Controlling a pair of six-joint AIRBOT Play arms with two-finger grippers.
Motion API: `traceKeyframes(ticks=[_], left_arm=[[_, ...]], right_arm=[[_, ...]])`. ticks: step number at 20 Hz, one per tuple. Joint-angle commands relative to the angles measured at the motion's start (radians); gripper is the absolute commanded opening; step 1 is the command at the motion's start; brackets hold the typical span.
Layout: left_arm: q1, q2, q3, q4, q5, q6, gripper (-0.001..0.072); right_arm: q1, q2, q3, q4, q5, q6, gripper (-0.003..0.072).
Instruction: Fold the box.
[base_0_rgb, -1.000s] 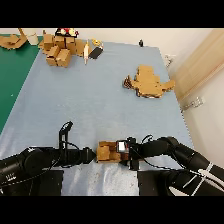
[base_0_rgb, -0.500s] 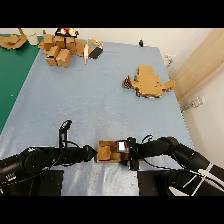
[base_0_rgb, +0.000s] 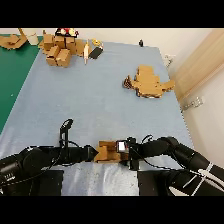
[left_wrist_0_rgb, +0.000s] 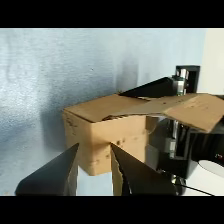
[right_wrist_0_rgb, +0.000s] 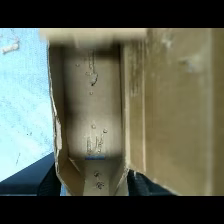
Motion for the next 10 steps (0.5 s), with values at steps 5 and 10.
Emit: traceKeyframes(ticks=[5, 10], left_arm=[[0.0, -0.02, 0.018, -0.016, -0.107, 0.079, 0.0296], [0.0, -0.1, 0.068, -0.015, -0.092, 0.078, 0.0386]], right_arm=[[0.0, 0.0, 0.001, 0.0, 0.003, 0.0, 0.0487], [0.0, 0.0, 0.001, 0.0, 0.002, 0.0, 0.0486]])
